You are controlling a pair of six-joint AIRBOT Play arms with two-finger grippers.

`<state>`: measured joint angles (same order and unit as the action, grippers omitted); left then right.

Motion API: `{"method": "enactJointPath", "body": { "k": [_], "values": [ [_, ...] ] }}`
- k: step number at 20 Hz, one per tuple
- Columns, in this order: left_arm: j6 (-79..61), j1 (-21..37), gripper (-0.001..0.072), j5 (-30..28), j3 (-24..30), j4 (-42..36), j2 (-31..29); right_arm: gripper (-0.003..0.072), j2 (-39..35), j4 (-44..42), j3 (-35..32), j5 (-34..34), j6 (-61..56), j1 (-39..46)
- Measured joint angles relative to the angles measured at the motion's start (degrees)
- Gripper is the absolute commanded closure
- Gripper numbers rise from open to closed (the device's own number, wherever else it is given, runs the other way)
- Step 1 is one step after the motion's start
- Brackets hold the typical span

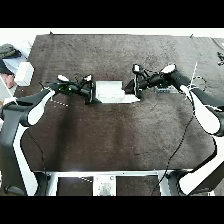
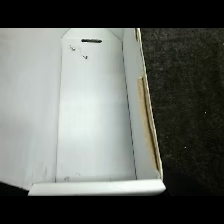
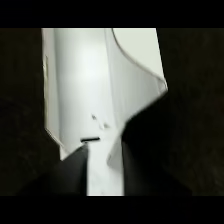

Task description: Fold the box and place the chain.

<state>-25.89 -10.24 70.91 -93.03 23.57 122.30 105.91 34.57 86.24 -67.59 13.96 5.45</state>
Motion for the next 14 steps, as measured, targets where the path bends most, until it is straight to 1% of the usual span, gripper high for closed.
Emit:
{"method": "enactJointPath", "body": {
  "k": [1, 3, 6, 8, 13, 14],
  "values": [
    [0.07, 0.00, 0.0305, 0.00, 0.00, 0.00, 0.00, 0.0581, -0.22, -1.73, 0.00, -1.05, -0.17, 0.13],
    [0.26, 0.00, 0.0305, 0.00, 0.00, 0.00, 0.00, 0.0581, -0.46, -5.11, 0.00, -2.40, -0.61, 0.17],
    [0.37, 0.00, 0.0305, 0.00, 0.00, 0.00, 0.00, 0.0581, -0.52, -9.11, -0.04, -1.73, -1.25, -1.62],
    [0.39, 0.00, 0.0305, 0.02, 0.00, 0.00, 0.00, 0.0582, -0.52, -10.32, -0.11, 1.53, -1.51, -3.13],
    [0.44, 0.00, 0.0306, 0.04, 0.00, 0.00, 0.00, 0.0582, 0.31, -11.61, -0.15, 12.46, -2.01, -5.51],
    [0.44, 0.00, 0.0305, 0.04, 0.00, 0.00, 0.00, 0.0664, 0.90, -11.61, -0.15, 14.03, -2.21, -5.68]
  ]
}}
